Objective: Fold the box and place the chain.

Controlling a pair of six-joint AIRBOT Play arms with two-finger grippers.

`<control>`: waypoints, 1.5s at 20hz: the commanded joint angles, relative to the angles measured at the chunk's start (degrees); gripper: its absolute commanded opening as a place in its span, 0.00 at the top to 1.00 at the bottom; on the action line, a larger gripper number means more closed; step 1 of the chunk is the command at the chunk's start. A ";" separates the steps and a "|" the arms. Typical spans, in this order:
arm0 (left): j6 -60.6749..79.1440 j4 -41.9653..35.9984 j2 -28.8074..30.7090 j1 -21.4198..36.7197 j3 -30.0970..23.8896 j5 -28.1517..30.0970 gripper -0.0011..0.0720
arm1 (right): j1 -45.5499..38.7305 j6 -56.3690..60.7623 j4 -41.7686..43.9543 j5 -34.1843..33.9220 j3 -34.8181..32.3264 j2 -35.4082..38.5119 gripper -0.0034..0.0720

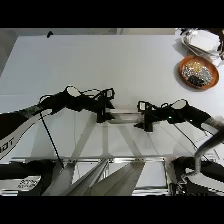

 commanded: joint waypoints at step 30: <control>-34.80 -0.85 3.45 -14.36 -0.15 32.96 0.98 | 0.00 -0.04 -0.20 0.55 -0.02 0.04 0.56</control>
